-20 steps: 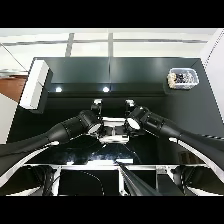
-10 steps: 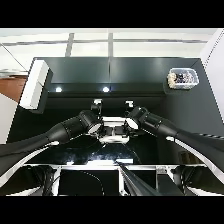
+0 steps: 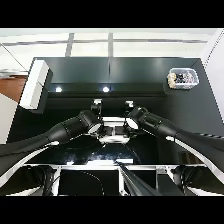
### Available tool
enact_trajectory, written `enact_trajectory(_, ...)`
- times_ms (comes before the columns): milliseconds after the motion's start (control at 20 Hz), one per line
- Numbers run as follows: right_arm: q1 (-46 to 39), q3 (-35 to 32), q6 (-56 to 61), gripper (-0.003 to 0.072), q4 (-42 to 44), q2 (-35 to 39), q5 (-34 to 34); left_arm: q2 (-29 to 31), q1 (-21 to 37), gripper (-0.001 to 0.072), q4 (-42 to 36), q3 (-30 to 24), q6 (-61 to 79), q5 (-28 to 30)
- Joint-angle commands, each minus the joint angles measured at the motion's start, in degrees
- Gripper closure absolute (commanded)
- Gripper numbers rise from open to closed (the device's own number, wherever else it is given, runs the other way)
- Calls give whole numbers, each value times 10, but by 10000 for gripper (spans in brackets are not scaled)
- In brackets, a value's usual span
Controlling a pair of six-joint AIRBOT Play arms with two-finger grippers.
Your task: Fold the box and place the chain.
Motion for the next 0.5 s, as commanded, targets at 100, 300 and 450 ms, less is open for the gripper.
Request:
enact_trajectory(100, 1, 0, -2, 658, 2, 0, 3, 0, 0, 680, 0, 0, 0, 1)
enact_trajectory(300, 1, 0, -2, 658, 2, 0, 12, 0, 0, 679, 0, 0, 0, 1)
enact_trajectory(450, 1, 0, -2, 657, 2, 0, 12, 0, 0, 680, 0, 0, 0, 1)
